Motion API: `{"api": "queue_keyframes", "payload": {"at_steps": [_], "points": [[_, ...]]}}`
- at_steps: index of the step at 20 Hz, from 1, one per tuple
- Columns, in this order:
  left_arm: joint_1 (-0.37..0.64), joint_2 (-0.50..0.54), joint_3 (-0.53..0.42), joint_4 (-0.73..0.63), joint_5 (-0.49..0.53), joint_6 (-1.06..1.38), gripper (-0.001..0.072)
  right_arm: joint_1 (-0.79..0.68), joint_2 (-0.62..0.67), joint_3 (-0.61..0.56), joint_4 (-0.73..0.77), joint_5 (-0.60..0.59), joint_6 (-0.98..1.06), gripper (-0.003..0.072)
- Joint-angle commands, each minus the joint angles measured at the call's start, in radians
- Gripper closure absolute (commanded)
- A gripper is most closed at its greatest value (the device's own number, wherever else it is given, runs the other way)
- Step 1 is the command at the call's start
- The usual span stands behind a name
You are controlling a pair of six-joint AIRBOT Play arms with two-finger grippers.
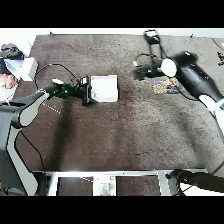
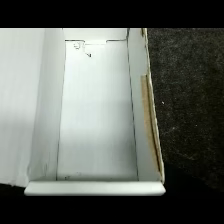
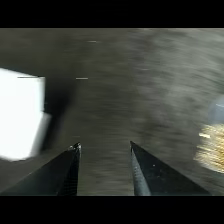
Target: Fold the box and place the chain.
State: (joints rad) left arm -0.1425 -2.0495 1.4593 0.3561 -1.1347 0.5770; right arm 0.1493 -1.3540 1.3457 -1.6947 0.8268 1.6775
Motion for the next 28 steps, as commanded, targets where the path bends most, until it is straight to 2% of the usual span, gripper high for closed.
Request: {"api": "queue_keyframes", "payload": {"at_steps": [1,4,7,8,9,10,14,15,16,28], "points": [[0.000,-0.001,0.000,0.000,0.000,0.000,0.0435,-0.191,0.065,-0.150,-0.002,-0.134,-0.003,0.0306],[0.000,-0.001,0.000,0.000,0.000,0.000,0.0435,-0.340,-0.021,-0.119,0.061,-0.120,-0.092,0.0306],[0.000,-0.001,0.000,0.000,0.000,0.000,0.0435,-0.426,-0.200,0.021,0.286,0.039,-0.335,0.0307],[0.000,0.000,0.000,0.000,0.000,0.000,0.0435,-0.431,-0.247,0.066,0.312,0.077,-0.377,0.0308],[0.000,-0.001,0.000,0.000,0.000,0.000,0.0435,-0.431,-0.289,0.105,0.311,0.095,-0.402,0.0312],[0.000,-0.001,0.000,0.000,0.000,0.000,0.0435,-0.431,-0.319,0.134,0.312,0.098,-0.403,0.0362],[0.000,-0.001,0.000,0.000,0.000,0.000,0.0435,-0.428,-0.425,0.237,0.312,0.163,-0.422,0.0370],[0.000,0.000,0.000,0.000,0.000,0.000,0.0435,-0.427,-0.439,0.250,0.312,0.173,-0.426,0.0378],[0.000,-0.001,0.000,0.000,0.000,0.000,0.0435,-0.427,-0.449,0.256,0.312,0.172,-0.432,0.0431],[0.000,-0.001,0.000,0.000,0.000,0.000,0.0435,-0.425,-0.496,0.260,0.312,0.172,-0.456,0.0431]]}}
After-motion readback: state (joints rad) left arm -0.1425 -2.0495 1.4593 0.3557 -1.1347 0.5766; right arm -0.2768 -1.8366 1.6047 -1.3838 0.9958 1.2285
